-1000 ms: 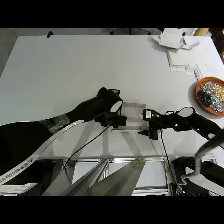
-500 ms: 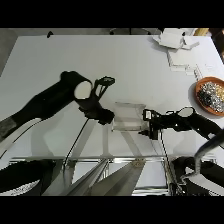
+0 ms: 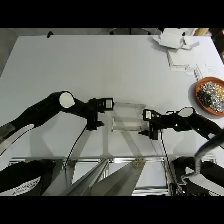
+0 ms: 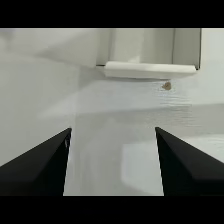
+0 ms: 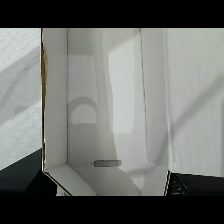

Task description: Fold the box and place the chain.

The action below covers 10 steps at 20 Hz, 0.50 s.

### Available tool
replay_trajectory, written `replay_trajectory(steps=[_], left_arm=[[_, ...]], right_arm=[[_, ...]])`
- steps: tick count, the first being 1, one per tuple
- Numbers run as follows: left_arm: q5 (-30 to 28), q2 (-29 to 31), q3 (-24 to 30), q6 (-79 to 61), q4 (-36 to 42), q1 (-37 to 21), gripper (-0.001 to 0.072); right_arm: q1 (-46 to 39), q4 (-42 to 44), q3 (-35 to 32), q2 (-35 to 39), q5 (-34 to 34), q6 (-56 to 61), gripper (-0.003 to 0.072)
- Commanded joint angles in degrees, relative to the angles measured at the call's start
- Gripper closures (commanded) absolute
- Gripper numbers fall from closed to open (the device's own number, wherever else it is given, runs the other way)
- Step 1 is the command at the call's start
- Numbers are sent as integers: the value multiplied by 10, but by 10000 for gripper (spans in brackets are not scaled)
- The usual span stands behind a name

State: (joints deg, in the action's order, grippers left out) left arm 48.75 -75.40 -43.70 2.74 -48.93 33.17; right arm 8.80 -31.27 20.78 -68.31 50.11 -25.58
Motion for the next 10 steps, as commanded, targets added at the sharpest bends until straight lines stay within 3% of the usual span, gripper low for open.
replay_trajectory(steps=[1,2,4,10], left_arm=[[-37,-52,22,-237,137,-6,132],[-36,-61,22,-248,156,-6,129],[-24,-68,22,-262,193,-6,13],[19,-68,35,-261,236,-5,9]], right_arm=[[0,0,0,0,0,0,275],[0,0,0,0,0,0,275],[0,0,0,0,0,0,275],[0,0,0,0,0,0,275]])
